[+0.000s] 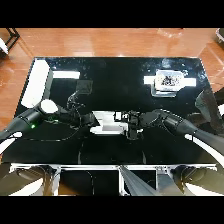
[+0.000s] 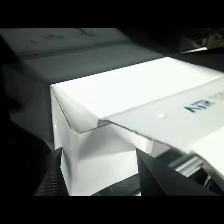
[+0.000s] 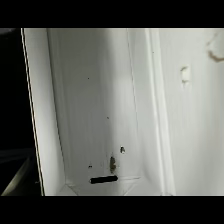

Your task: Fold the box and place the chain.

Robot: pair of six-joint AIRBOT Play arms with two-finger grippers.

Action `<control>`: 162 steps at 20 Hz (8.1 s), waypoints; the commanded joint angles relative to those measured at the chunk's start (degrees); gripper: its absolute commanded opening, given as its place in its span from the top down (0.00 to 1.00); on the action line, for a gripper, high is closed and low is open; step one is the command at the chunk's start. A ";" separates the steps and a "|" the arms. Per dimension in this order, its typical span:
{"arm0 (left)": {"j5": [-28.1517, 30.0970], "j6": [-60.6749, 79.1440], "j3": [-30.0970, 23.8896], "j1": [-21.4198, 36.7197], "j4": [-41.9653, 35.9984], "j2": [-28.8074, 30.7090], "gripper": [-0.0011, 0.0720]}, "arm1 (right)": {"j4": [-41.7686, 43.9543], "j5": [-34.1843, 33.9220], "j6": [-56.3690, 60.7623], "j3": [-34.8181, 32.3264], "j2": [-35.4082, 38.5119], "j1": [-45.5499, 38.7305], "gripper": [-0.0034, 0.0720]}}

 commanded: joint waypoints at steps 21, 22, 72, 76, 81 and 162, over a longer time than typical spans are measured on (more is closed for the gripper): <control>10.25 -29.16 0.61 -12.13 17.46 -0.04 0.24 | 0.00 0.13 -0.02 0.02 0.00 0.04 0.34; 10.84 -31.65 0.61 -13.03 19.82 -0.04 0.32 | 0.00 0.13 -0.02 0.02 0.00 0.02 0.34; -4.04 -41.40 15.26 -21.51 41.59 -11.82 0.96 | -0.85 -0.28 1.36 0.04 1.11 0.00 0.02; -4.22 -39.36 15.26 -21.51 41.57 -11.74 0.96 | -11.32 -3.52 8.31 0.07 7.98 -0.11 0.02; -5.09 -37.94 15.26 -21.51 41.59 -11.74 0.96 | -12.33 -6.82 5.95 0.04 8.74 -0.09 0.04; -5.53 -37.77 15.26 -21.64 41.79 -11.85 0.96 | 11.41 -17.77 80.28 3.30 5.77 -6.43 0.08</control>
